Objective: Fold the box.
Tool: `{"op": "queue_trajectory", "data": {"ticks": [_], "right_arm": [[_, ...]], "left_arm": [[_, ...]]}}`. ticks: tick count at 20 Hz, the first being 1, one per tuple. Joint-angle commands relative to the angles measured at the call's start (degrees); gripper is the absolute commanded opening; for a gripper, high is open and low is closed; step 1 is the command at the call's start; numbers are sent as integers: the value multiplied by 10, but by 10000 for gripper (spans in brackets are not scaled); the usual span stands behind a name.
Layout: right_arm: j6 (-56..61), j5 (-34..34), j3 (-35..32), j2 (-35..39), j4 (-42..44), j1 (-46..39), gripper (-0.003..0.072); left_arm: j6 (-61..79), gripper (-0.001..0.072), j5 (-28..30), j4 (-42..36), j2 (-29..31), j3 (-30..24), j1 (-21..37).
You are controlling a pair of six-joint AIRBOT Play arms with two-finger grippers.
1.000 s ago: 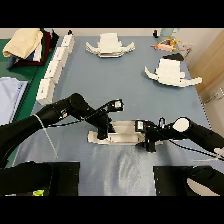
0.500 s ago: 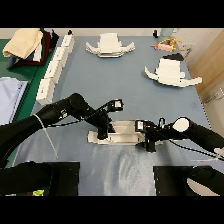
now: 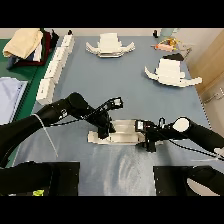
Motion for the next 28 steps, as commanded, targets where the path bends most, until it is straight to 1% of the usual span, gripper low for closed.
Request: {"op": "queue_trajectory", "data": {"ticks": [1,2,4,5,7,10,11,12,13,14,15,17,18,20,22,24,25,28], "right_arm": [[0,0,1,0,1,0,501],[0,0,1,0,1,0,500],[0,0,1,0,0,0,500],[0,0,1,0,1,0,501],[0,0,1,0,1,0,500],[0,0,1,0,1,0,500],[0,0,1,0,1,0,500],[0,0,1,0,1,0,500],[0,0,1,0,1,0,501],[0,0,1,0,1,0,500],[0,0,1,0,1,0,501],[0,0,1,0,1,0,501],[0,0,1,0,1,0,501],[0,0,1,0,1,0,500],[0,0,1,0,1,0,500],[0,0,1,0,1,0,501],[0,0,1,0,1,0,501],[0,0,1,0,1,0,501]], "left_arm": [[-13,306,-10,5,1,9,0],[-26,478,-10,12,2,14,0],[-83,481,-16,60,10,26,2],[-119,481,-31,98,20,31,5],[-208,481,-78,177,48,39,21],[-327,478,-168,226,99,42,52],[-370,376,-198,231,112,42,62],[-402,160,-222,232,121,42,70],[-428,14,-242,231,127,42,73],[-468,13,-252,224,126,42,73],[-500,13,-254,199,124,39,70],[-518,13,-246,104,111,30,49],[-516,13,-231,47,99,26,31],[-516,14,-182,-30,77,26,-4],[-516,13,-142,-83,52,26,-19],[-516,13,-105,-120,33,26,-19],[-519,13,-79,-122,28,26,-16],[-542,13,29,-120,16,26,-3]]}}
